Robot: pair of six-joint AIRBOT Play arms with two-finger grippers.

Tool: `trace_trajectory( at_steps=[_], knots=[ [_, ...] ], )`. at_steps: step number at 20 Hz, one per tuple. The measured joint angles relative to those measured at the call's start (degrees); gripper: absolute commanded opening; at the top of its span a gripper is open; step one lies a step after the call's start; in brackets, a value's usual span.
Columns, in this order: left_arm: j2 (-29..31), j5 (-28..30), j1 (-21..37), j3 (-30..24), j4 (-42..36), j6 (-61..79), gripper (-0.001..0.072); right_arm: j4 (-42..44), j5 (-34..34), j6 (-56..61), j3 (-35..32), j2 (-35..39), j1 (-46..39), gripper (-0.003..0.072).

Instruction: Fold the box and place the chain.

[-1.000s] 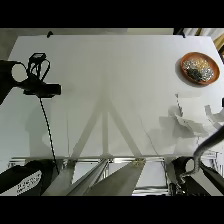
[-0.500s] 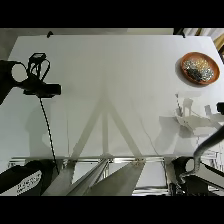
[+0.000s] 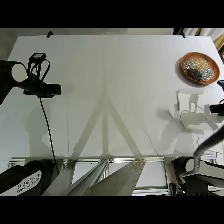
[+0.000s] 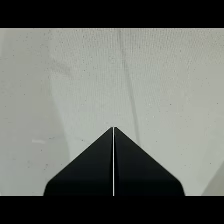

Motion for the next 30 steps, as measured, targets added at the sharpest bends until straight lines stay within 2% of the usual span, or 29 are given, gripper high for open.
trace_trajectory(
  at_steps=[6, 9, 13, 18, 21, 24, 30],
  knots=[
    [0.0, 0.0, 0.0, 0.0, 0.0, 0.0, 0.0004, 1.2, 3.1, -1.5, 0.0, 1.6, 1.3, 0.0015],
    [0.0, 0.0, 0.0, 0.0, 0.0, 0.0, 0.0004, 10.5, 4.6, -8.4, -1.0, 6.4, 3.5, 0.0015],
    [0.0, 0.0, 0.0, 0.0, 0.0, 0.0, 0.0004, 29.2, 3.8, -17.2, -7.9, 16.8, 7.6, 0.0015],
    [0.0, 0.0, 0.0, 0.0, 0.0, 0.0, 0.0004, 44.8, 1.9, -21.4, -21.8, 33.9, 15.2, 0.0015],
    [0.0, 0.0, 0.0, 0.0, 0.0, 0.0, 0.0004, 52.7, -0.2, -20.9, -27.8, 44.1, 20.4, 0.0015],
    [0.0, 0.0, 0.0, 0.0, 0.0, 0.0, 0.0004, 55.5, -4.7, -16.0, -31.6, 50.8, 25.1, 0.0016],
    [0.0, 0.3, 0.0, 0.0, 0.0, 0.0, 0.0011, 55.4, -8.5, -10.4, -34.5, 54.4, 31.0, 0.0017]
  ],
)
